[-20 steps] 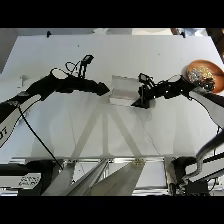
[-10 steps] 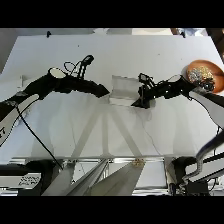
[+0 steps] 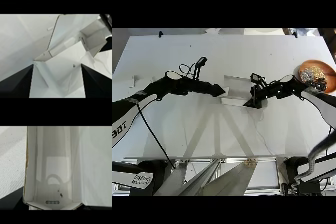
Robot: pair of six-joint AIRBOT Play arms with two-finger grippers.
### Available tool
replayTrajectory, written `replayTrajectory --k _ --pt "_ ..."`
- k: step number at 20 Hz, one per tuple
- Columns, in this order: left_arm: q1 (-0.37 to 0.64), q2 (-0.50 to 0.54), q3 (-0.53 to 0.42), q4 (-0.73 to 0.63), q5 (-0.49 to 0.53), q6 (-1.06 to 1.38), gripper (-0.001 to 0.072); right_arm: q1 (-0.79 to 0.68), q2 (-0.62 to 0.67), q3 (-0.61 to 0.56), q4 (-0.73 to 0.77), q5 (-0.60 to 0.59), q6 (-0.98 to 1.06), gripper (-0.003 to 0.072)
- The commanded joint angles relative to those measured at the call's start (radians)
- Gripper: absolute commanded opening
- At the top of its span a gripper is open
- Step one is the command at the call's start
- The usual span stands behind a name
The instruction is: Fold the box and place the chain.
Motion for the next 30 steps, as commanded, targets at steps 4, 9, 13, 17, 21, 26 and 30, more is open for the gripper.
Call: replayTrajectory --k 4,9,13,17,21,26,30 --pt "-0.034 -0.048 0.000 -0.104 0.000 0.031 0.0657 0.001 0.000 0.000 0.000 0.000 0.000 0.0339" --pt "-0.058 -0.058 0.000 -0.140 0.036 0.028 0.0658 0.001 0.000 0.000 0.000 0.000 0.000 0.0339" --pt "-0.072 -0.057 0.000 -0.024 0.048 -0.021 0.0657 0.001 0.000 0.000 0.000 0.000 0.000 0.0339" --pt "-0.074 -0.057 0.000 -0.006 0.098 -0.076 0.0656 0.001 0.000 0.000 0.000 0.000 0.000 0.0339" --pt "-0.074 -0.057 0.000 0.002 0.134 -0.161 0.0647 0.001 0.000 0.000 0.000 0.000 0.000 0.0339" --pt "-0.077 -0.057 0.000 0.004 0.159 -0.230 0.0635 0.001 0.000 0.000 0.000 0.000 0.000 0.0339" --pt "-0.096 -0.050 0.000 0.032 0.211 -0.247 0.0633 0.001 0.000 0.000 0.000 0.000 0.000 0.0339"
